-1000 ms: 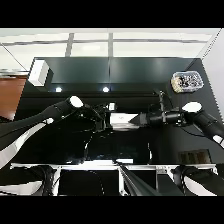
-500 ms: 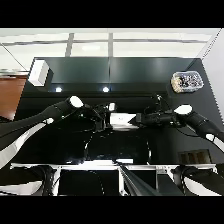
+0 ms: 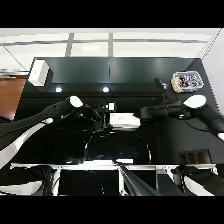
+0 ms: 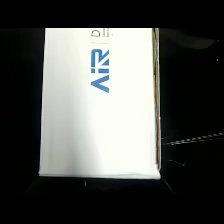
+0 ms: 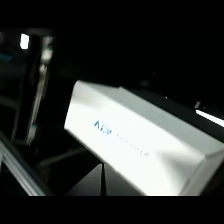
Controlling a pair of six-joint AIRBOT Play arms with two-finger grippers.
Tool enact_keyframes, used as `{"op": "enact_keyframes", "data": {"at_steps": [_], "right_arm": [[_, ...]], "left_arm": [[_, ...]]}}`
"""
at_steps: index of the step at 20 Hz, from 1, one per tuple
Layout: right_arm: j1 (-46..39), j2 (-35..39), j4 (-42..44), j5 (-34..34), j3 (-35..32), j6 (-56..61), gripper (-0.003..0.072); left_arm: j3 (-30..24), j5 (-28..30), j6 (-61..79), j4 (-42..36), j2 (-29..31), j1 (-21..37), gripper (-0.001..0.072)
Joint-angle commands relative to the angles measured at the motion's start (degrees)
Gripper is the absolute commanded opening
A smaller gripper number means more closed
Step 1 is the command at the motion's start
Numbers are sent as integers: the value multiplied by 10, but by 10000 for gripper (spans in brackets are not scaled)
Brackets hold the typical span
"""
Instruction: Fold the box and place the chain.
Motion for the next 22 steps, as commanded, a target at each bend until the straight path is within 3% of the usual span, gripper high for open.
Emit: {"op": "enact_keyframes", "data": {"at_steps": [1,6,10,14,17,22], "right_arm": [[-74,85,-95,53,56,34,12],[-221,145,-186,119,56,55,12],[-247,145,-174,90,12,55,13],[-247,145,-154,61,-31,55,12],[-247,145,-154,58,-38,54,13],[-247,145,-155,58,-38,53,13]], "left_arm": [[1,-1,-14,14,13,1,720],[1,-42,-124,101,75,7,720],[19,-75,-159,76,112,-9,719],[91,-40,-210,71,83,-55,717],[148,-31,-275,73,25,-84,717],[184,-37,-335,101,-33,-97,717]]}}
